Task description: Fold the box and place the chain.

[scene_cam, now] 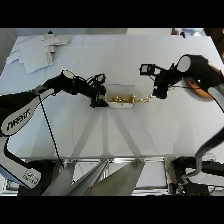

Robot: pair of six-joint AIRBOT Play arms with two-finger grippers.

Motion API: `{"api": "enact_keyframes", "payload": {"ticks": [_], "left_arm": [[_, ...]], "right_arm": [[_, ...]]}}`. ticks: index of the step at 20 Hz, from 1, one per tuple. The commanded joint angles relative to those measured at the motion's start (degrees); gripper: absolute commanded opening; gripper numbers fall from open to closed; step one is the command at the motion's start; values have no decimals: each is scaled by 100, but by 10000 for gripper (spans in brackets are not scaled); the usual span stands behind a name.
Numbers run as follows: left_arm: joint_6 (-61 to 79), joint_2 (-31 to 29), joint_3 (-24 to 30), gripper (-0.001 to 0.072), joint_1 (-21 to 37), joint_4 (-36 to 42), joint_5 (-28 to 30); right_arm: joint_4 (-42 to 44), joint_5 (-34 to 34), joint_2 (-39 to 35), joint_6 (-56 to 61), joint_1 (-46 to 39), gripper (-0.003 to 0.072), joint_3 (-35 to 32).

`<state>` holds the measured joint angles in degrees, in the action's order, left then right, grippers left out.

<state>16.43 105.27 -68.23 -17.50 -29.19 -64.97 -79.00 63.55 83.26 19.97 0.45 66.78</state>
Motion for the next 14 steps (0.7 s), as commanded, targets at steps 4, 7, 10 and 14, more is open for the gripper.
{"api": "enact_keyframes", "payload": {"ticks": [4, 7, 10, 14], "left_arm": [[2, 0, -2, 417, 0, 0, 0], [2, 0, -2, 417, 0, 0, 0], [2, 0, -2, 417, 0, 0, 2], [2, 0, -2, 417, 0, 0, 2]], "right_arm": [[-33, -20, 804, -601, -22, 519, -2], [-31, -166, 931, -656, 74, 517, -7], [-35, -525, 1014, -647, 177, 513, -9], [-57, -520, 1067, -629, 313, 226, -157]]}}
